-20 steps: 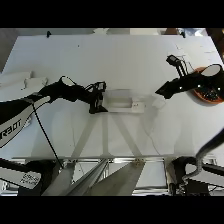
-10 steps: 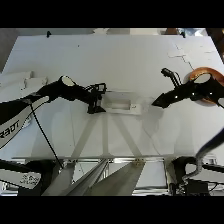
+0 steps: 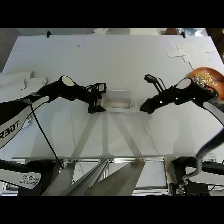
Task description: Fold the box and place the chain.
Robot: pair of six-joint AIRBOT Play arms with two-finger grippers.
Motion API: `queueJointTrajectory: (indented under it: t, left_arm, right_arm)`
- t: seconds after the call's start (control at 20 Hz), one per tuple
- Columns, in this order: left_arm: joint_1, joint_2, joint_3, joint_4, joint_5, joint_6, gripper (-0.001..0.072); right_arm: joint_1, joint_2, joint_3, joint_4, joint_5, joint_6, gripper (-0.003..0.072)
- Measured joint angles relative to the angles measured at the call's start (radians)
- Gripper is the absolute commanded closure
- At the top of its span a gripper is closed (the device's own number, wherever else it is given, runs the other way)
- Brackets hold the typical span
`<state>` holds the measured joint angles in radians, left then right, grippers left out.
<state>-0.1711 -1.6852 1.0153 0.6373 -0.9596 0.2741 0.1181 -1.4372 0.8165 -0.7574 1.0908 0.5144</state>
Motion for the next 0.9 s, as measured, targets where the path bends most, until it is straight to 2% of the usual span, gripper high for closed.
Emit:
queueJointTrajectory:
  t: [0.3,0.35,0.4,0.45,0.9]
  left_arm:
    - [0.000,0.000,0.000,0.006,0.002,-0.011,0.0223]
    - [0.000,0.000,0.000,0.006,0.002,-0.011,0.0223]
    - [0.000,0.000,0.000,0.006,0.002,-0.011,0.0223]
    - [0.000,0.000,0.000,0.006,0.002,-0.011,0.0223]
    - [0.000,0.000,0.001,0.053,0.005,-0.014,0.0223]
  right_arm:
    - [-0.017,0.000,0.000,0.099,0.047,-0.008,0.0678]
    - [-0.022,0.000,0.000,0.122,0.053,-0.014,0.0651]
    - [-0.025,0.000,0.000,0.144,0.059,-0.017,0.0512]
    - [-0.027,0.000,0.000,0.161,0.063,-0.020,0.0477]
    - [-0.033,0.000,0.000,0.237,0.103,-0.025,0.0422]
